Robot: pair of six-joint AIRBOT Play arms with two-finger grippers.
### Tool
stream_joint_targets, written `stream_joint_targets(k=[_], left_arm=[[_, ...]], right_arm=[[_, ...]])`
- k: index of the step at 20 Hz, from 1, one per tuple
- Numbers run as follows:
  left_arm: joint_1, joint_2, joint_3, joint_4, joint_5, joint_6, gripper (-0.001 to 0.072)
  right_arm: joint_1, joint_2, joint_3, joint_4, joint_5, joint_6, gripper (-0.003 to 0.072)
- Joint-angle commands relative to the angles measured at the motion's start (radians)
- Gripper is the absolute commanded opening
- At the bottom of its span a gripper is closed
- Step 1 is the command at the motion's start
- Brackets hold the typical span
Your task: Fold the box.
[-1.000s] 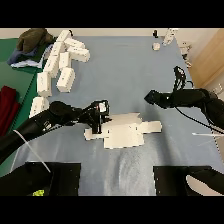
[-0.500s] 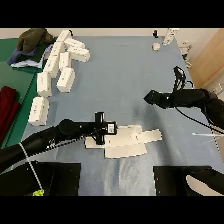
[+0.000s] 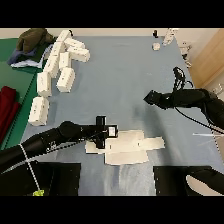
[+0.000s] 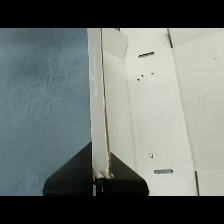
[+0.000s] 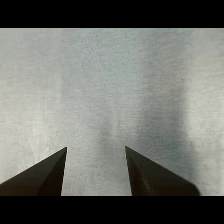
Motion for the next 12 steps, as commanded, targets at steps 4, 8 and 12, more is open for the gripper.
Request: stream_joint_targets(k=[4, 8, 12], left_arm=[[-0.002, 0.048, 0.021, 0.000, 0.100, 0.142, 0.0012], [-0.019, 0.116, 0.004, -0.005, 0.151, 0.158, 0.0008], [-0.124, 0.117, -0.087, -0.051, 0.325, 0.157, 0.0007]], right_arm=[[0.000, 0.000, 0.001, 0.000, -0.002, 0.000, 0.0569], [0.000, -0.001, 0.001, 0.000, 0.000, 0.000, 0.0568], [0.001, -0.001, 0.001, 0.003, 0.000, 0.000, 0.0569]])
